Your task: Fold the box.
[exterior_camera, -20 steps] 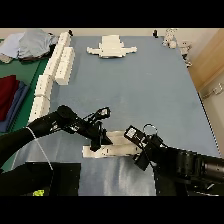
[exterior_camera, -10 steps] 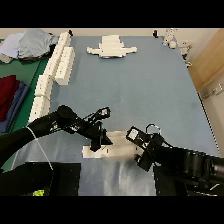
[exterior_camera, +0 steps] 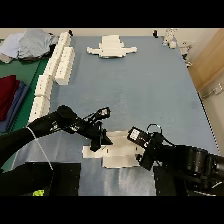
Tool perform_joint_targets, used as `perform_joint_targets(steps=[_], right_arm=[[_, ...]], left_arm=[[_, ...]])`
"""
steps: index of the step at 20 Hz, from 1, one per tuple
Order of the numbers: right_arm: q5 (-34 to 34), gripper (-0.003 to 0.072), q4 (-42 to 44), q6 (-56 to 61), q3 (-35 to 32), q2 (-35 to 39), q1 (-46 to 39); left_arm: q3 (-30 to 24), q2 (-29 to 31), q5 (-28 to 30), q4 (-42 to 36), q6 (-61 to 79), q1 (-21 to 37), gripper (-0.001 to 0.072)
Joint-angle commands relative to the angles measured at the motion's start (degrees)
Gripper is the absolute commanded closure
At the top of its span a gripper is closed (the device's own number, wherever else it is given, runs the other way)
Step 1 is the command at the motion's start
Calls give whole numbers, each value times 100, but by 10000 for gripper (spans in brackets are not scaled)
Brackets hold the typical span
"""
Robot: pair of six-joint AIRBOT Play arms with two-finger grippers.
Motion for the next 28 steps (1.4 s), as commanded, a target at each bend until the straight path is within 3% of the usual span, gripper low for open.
perform_joint_targets(steps=[1, 4, 7, 12, 14, 16, 20, 22, 24, 28], right_arm=[[-166, 31, 758, -365, -15, 334, 260], [-131, 30, 1029, -358, -109, 247, 949], [-50, 30, 72, 168, -179, -321, 1427], [293, 31, -243, 404, -177, -1045, 1456], [295, 35, -476, 844, -173, -1091, 1456], [247, 111, -774, 1338, -138, -1093, 1456], [-57, 111, -850, 1891, 109, -1064, 1456], [-236, 82, -859, 1899, 262, -1023, 1456], [-407, 8, -883, 1902, 321, -1019, 1456], [-466, 8, -1051, 1952, 321, -1019, 1453]], left_arm=[[7, 0, 2, -2, 0, 2, 696], [7, 0, 2, -2, 0, 2, 696], [7, 0, 2, -2, 0, 2, 696], [7, 0, 2, -2, 0, 2, 696], [7, 0, 2, -2, 0, 2, 696], [7, 0, 2, -2, 0, 2, 696], [7, 0, 2, -2, 0, 2, 696], [7, 0, 2, -2, -2, 2, 696], [7, 0, 2, -2, 0, 2, 696], [7, 0, 2, -2, -2, 2, 696]])
